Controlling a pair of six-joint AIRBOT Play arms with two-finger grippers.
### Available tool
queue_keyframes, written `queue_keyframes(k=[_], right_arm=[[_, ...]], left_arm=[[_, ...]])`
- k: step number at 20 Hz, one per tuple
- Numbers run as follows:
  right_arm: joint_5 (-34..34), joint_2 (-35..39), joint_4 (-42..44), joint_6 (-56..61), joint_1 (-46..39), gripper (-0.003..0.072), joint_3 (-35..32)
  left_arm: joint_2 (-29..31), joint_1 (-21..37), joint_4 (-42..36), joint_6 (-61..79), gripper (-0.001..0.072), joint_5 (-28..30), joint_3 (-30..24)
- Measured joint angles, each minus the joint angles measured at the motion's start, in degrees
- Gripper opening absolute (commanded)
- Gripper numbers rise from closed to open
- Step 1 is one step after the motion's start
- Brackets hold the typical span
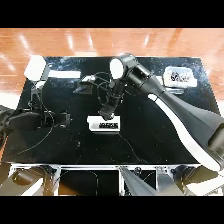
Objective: Fold the box and place the chain.
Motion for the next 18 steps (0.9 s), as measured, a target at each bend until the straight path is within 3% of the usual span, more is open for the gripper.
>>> queue_keyframes(k=[8, 18], right_arm=[[-1.6, 0.1, -6.2, -1.2, 3.9, 0.0669, -1.6], [-1.4, 0.1, -7.5, -4.7, 5.9, 0.0672, -1.9]], left_arm=[[0.0, 0.0, -0.2, 0.0, 0.0557, -0.2, 0.0], [0.0, 0.0, -0.2, 0.0, 0.0558, -0.2, 0.0]])
